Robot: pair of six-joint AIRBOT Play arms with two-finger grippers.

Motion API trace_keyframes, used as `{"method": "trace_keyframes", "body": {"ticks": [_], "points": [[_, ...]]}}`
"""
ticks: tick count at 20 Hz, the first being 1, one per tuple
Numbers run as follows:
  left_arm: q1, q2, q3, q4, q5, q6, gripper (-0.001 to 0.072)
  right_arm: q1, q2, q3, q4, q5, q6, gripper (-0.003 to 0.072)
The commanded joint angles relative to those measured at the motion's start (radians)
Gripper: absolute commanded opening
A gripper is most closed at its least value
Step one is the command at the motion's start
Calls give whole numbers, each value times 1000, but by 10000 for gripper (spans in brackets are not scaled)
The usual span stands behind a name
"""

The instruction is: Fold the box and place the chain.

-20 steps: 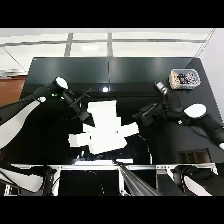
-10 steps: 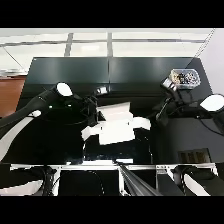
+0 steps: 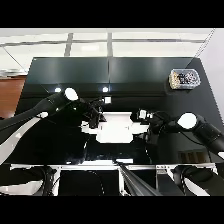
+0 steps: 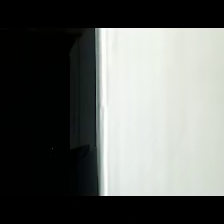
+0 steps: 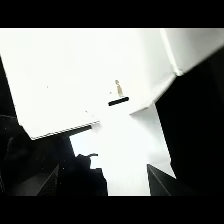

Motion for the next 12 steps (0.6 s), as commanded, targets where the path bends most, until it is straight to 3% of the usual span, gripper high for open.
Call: {"method": "trace_keyframes", "body": {"ticks": [1, 9, 12], "points": [[-1, -5, 0, 3, 10, 11, 26, 58, -31, -20, -13, -45, -92, 627], [-1, -5, 0, 10, 58, 11, 27, 72, -130, -27, -5, -89, -116, 627], [-1, -5, 0, 10, 57, 11, 27, 72, -131, -27, 108, -105, -139, 627]]}}
